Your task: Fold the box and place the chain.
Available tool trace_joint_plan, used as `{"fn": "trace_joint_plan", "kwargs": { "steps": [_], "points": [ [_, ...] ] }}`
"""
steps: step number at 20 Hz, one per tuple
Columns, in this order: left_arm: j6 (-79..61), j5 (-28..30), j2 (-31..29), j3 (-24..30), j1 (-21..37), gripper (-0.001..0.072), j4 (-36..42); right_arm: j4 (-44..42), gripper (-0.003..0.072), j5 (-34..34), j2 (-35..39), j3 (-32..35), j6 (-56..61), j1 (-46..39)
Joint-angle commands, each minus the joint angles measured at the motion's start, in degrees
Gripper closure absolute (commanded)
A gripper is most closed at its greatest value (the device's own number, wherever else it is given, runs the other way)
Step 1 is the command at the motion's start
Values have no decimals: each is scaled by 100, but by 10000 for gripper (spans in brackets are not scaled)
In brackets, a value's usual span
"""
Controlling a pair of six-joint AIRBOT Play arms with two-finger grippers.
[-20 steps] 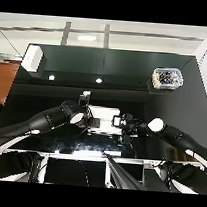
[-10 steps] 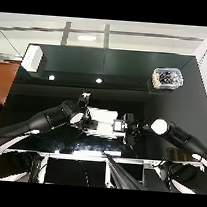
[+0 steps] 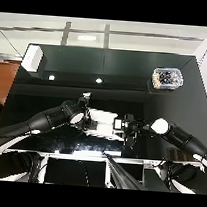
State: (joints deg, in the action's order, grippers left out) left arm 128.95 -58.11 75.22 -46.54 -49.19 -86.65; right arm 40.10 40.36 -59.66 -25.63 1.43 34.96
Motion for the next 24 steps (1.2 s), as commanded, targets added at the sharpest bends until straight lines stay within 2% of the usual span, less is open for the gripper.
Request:
{"fn": "trace_joint_plan", "kwargs": {
  "steps": [1, 6, 15, 23, 24],
  "points": [
    [9, 79, 7, 4, 2, 681, 20, -85, 440, 103, 2, -7, 496, 7],
    [11, 87, 7, 4, 2, 681, 35, -92, 440, 92, -48, -7, 750, 133],
    [9, 90, 7, 4, 2, 680, 35, -326, 441, -791, -129, -7, 1062, 625],
    [11, 76, 7, 4, 2, 681, 37, -691, 438, -848, -297, -7, 1060, 627],
    [9, 70, 7, 4, 2, 681, 37, -691, 417, -848, -297, -7, 1062, 627]
  ]
}}
